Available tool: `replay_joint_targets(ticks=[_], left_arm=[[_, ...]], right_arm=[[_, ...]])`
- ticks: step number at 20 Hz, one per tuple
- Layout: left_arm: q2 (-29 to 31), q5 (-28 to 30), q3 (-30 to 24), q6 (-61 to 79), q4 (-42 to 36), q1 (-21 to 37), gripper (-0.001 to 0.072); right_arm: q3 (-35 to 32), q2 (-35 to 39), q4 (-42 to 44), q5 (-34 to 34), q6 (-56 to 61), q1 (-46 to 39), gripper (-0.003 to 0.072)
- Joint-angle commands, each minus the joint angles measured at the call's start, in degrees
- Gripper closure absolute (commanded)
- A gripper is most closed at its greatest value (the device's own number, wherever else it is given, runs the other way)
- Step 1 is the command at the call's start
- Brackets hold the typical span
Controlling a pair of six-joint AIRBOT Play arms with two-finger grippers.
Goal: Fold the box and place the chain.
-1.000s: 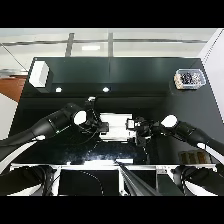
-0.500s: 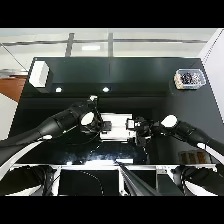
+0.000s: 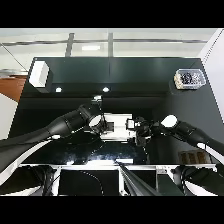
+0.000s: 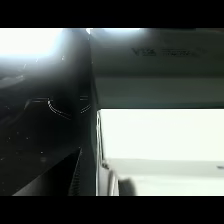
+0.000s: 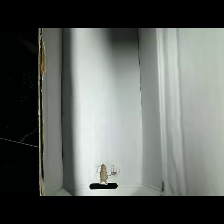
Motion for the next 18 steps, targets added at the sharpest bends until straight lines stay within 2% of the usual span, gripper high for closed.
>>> replay_joint_targets(ticks=[1,16,17,18], left_arm=[[-0.5,0.3,0.2,-0.2,-0.5,-0.1,0.0428],[-3.2,0.3,0.7,-0.2,-2.7,-0.1,0.0433],[-3.6,0.3,0.7,-0.2,-3.7,-0.1,0.0438],[-3.9,0.3,0.7,-0.2,-4.4,-0.1,0.0492]], right_arm=[[0.0,0.0,0.0,0.0,0.0,0.0,0.0222],[0.0,0.0,0.0,0.0,0.0,0.0,0.0223],[0.0,0.0,0.0,0.0,0.0,0.0,0.0223],[0.0,0.0,0.0,0.0,0.0,0.0,0.0223]])
